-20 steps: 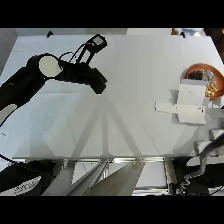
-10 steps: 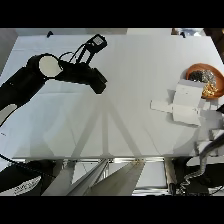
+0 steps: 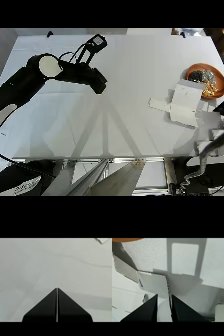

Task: Fold the box and place the chain.

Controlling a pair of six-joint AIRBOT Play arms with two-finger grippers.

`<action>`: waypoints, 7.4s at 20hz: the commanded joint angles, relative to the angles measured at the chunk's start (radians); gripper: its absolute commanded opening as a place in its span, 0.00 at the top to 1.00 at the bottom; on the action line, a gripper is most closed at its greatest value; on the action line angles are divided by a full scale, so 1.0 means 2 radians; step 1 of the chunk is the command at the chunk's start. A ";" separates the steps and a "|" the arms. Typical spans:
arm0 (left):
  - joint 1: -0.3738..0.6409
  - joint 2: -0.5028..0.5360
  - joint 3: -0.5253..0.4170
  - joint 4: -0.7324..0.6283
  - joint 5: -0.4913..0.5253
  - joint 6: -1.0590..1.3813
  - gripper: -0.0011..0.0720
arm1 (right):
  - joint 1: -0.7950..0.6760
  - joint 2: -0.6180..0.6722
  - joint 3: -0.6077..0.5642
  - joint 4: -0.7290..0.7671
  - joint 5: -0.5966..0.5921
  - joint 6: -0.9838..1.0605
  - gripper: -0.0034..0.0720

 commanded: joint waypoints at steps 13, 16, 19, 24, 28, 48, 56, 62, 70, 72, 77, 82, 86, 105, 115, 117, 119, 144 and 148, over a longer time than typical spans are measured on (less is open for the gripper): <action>0.000 0.000 0.000 0.000 0.000 0.000 0.97 | 0.000 -0.031 -0.005 -0.023 0.051 0.002 0.94; 0.000 0.000 0.000 0.000 0.000 0.000 0.97 | 0.000 -0.031 -0.005 -0.016 0.052 -0.022 0.94; 0.000 0.000 0.000 0.000 0.000 0.000 0.97 | 0.004 -0.030 -0.005 0.006 0.052 -0.027 0.94; 0.000 0.000 0.000 0.000 0.000 0.000 0.97 | 0.062 -0.027 -0.005 0.042 0.048 -0.052 0.94; 0.000 0.000 0.000 0.000 0.000 0.000 0.97 | 0.150 -0.021 -0.005 0.072 0.018 -0.071 0.95; 0.000 0.000 0.000 0.000 0.000 0.000 0.97 | 0.444 0.042 -0.029 0.215 -0.266 -0.113 0.95; 0.000 0.000 0.000 0.000 0.000 0.000 0.97 | 0.445 0.043 -0.105 0.215 -0.331 -0.109 0.95; 0.000 0.000 0.000 0.000 0.000 0.000 0.97 | 0.445 0.053 -0.105 0.215 -0.339 -0.112 0.95; 0.000 0.000 0.000 0.000 0.000 0.000 0.97 | 0.445 0.056 -0.105 0.215 -0.313 -0.113 0.94; 0.000 0.000 0.000 0.000 0.000 0.000 0.97 | 0.445 0.056 -0.105 0.215 -0.313 -0.113 0.94; 0.000 0.000 0.000 0.000 0.000 0.000 0.97 | 0.445 0.056 -0.105 0.215 -0.313 -0.113 0.94; 0.000 0.000 0.000 0.000 0.000 0.000 0.97 | 0.445 0.056 -0.105 0.215 -0.313 -0.113 0.94; 0.000 0.000 0.000 0.000 0.000 0.000 0.97 | 0.445 0.056 -0.105 0.215 -0.313 -0.113 0.94; 0.162 -0.084 0.063 -0.098 -0.038 -0.048 0.60 | 0.445 0.056 -0.105 0.215 -0.313 -0.113 0.94; 0.162 -0.252 0.249 -0.139 -0.125 0.017 0.60 | 0.445 0.056 -0.105 0.215 -0.313 -0.113 0.94; 0.157 -0.285 0.280 -0.138 -0.127 0.058 0.30 | 0.445 0.056 -0.105 0.215 -0.313 -0.113 0.94; 0.149 -0.311 0.289 -0.139 -0.126 0.101 0.15 | 0.445 0.056 -0.105 0.215 -0.313 -0.113 0.94; 0.093 -0.418 0.365 -0.201 -0.167 0.175 0.21 | 0.445 0.056 -0.105 0.215 -0.313 -0.113 0.94; 0.094 -0.418 0.365 -0.201 -0.192 0.225 0.37 | 0.445 0.056 -0.105 0.215 -0.313 -0.113 0.94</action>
